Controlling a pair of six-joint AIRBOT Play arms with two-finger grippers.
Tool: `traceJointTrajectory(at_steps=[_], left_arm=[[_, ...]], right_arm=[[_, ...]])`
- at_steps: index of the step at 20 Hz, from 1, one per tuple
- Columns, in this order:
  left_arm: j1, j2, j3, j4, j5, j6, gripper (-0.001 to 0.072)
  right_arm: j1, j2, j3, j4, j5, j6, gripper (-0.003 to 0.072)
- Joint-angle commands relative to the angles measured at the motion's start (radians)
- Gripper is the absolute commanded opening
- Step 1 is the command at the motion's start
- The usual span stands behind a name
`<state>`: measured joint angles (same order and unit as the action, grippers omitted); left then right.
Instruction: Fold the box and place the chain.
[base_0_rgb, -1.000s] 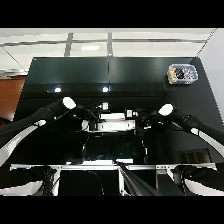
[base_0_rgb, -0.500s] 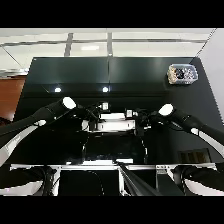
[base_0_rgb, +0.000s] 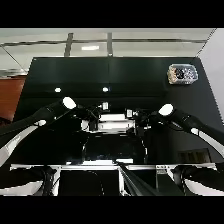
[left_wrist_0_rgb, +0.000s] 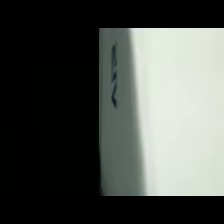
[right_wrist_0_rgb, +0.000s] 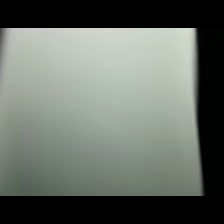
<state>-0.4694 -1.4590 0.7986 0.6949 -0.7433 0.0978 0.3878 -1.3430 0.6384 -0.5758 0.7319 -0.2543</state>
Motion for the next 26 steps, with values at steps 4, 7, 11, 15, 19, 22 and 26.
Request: traceJointTrajectory(at_steps=[4,7,11,15,19,22,26], left_arm=[[0.008,0.034,0.038,0.063,-0.032,-0.165,0.0702],[0.03,0.143,0.042,0.177,-0.061,-0.274,0.0702],[0.091,0.296,0.043,0.364,-0.201,-0.56,0.0701],[0.134,0.337,0.038,0.226,-0.43,-0.873,0.0621],[0.11,0.304,-0.043,-0.089,-0.454,-0.849,0.0029],[0.031,0.277,-0.107,-0.216,-0.307,-0.769,0.0028],[0.02,0.264,-0.111,-0.451,-0.116,-0.509,0.0028]], right_arm=[[0.001,0.0,-0.001,0.0,0.002,0.0,0.0462],[0.001,0.0,-0.001,0.0,0.002,0.0,0.027],[0.001,0.0,-0.001,0.0,0.002,0.0,0.0201],[0.001,0.0,-0.001,0.0,0.002,0.0,0.02],[0.001,0.0,-0.001,0.0,0.002,0.0,0.0201],[0.001,0.0,-0.001,0.0,0.002,0.0,0.0201],[0.001,0.0,-0.001,0.0,0.002,0.0,0.02]])
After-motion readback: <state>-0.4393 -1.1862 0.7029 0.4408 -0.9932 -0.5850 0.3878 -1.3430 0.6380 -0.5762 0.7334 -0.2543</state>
